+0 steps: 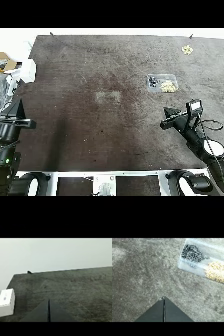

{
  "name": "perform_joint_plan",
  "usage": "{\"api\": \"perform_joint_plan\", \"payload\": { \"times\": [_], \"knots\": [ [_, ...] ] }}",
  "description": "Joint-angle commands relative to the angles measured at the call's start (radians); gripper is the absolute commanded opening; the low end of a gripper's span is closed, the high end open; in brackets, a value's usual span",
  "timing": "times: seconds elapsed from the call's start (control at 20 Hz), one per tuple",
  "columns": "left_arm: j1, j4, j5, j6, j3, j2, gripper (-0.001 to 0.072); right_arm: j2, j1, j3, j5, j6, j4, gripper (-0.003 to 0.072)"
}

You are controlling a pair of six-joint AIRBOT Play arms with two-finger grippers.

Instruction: Fold the box and place the chain.

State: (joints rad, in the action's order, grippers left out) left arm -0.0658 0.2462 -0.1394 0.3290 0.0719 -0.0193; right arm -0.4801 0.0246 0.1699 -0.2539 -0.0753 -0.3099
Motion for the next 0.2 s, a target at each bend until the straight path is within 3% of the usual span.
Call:
{"api": "perform_joint_plan", "payload": {
  "times": [0.0, 0.15],
  "knots": [
    [0.000, 0.000, 0.000, 0.000, 0.000, -0.001, 0.0011, 0.001, -0.001, -0.001, 0.000, 0.000, 0.000, 0.0001],
    [0.000, 0.000, 0.001, 0.000, 0.000, -0.001, 0.0012, 0.001, -0.001, -0.001, 0.000, 0.000, 0.000, 0.0001]
  ]
}}
